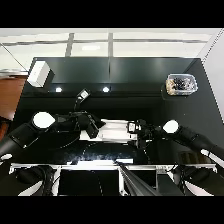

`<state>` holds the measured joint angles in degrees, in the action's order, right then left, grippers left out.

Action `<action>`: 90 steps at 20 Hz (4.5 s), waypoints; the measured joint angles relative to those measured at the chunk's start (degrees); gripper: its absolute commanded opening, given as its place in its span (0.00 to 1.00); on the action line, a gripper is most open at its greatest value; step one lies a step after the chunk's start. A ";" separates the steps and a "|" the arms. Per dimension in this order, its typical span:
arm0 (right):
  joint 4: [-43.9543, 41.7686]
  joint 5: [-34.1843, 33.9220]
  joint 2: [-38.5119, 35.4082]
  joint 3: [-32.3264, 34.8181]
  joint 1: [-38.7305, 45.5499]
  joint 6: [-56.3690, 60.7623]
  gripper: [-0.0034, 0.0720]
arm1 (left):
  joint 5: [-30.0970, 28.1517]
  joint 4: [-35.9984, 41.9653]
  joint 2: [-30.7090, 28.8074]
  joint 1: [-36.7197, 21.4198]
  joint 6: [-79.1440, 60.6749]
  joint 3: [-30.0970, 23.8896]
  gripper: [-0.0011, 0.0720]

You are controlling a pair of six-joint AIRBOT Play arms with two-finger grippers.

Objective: Fold the box and place the chain.

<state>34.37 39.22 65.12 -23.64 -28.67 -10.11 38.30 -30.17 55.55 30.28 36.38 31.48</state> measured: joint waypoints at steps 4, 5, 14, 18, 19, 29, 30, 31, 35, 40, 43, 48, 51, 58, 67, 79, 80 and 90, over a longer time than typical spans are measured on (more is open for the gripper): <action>0.00 0.00 0.00 0.00 0.00 0.00 0.60 | -7.21 0.94 2.54 0.79 -0.17 -0.02 0.06; 0.00 0.00 0.00 0.00 0.00 0.00 0.60 | -8.35 1.09 3.63 0.94 -0.17 -0.02 0.06; -0.02 0.00 0.00 0.00 0.00 -0.02 0.60 | -9.75 1.18 10.64 3.98 -0.22 -0.02 0.06; -0.02 0.00 0.00 0.00 0.00 -0.02 0.60 | -9.81 -1.42 11.04 4.17 -0.22 -0.02 0.06; 0.00 0.00 0.00 0.00 0.00 -0.02 0.60 | -9.79 -2.51 10.95 4.15 -0.20 -0.02 0.06; 0.02 -0.02 0.00 0.00 0.00 -0.07 0.60 | 1.55 -13.27 -3.56 -7.39 0.02 -0.07 0.98; 0.00 0.00 0.00 0.00 0.00 -0.04 0.60 | 4.22 -14.91 -4.87 -8.44 0.02 -0.07 0.98; 0.00 0.00 0.00 0.00 0.00 -0.02 0.60 | 7.02 -17.03 -5.73 -9.11 -0.02 -0.15 0.98; 0.00 -0.02 0.00 0.00 0.00 0.00 0.60 | 13.51 -22.86 -7.43 -10.47 -3.15 -2.58 0.98; 0.00 -0.02 0.00 0.00 0.00 0.00 0.60 | 13.62 -19.06 -7.76 -10.88 -16.31 -7.85 0.98; 0.00 -0.02 0.00 0.00 0.00 0.00 0.60 | 12.17 -15.10 -6.97 -10.93 -23.63 -9.33 0.97; 0.00 -0.02 0.00 0.00 0.00 0.00 0.60 | 8.90 -7.50 -2.38 -10.27 -34.58 -10.08 0.97; 0.00 -0.02 0.00 0.00 0.00 0.00 0.60 | 6.80 -3.61 0.37 -8.70 -38.75 -10.08 0.97; -0.02 -0.02 0.00 0.00 0.00 0.00 0.60 | 1.49 -0.81 4.72 -3.54 -42.01 -9.94 0.94; -0.02 -0.02 0.00 0.00 0.00 0.00 0.60 | -1.77 -0.66 5.38 -0.24 -44.68 -9.60 0.48; 0.00 -0.02 0.00 0.00 0.00 0.00 0.60 | -0.68 -0.52 5.38 0.50 -45.05 -9.35 0.25; 0.00 -0.02 0.00 0.00 0.00 0.00 0.60 | -0.68 -0.46 5.40 0.50 -45.05 -9.35 0.25; -0.02 -0.02 0.00 0.00 0.00 -0.02 0.60 | -1.81 2.84 5.38 0.57 -45.05 -9.35 0.25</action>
<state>34.35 39.20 65.12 -23.64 -28.67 -10.13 36.49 -27.33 60.93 30.85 -8.67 22.13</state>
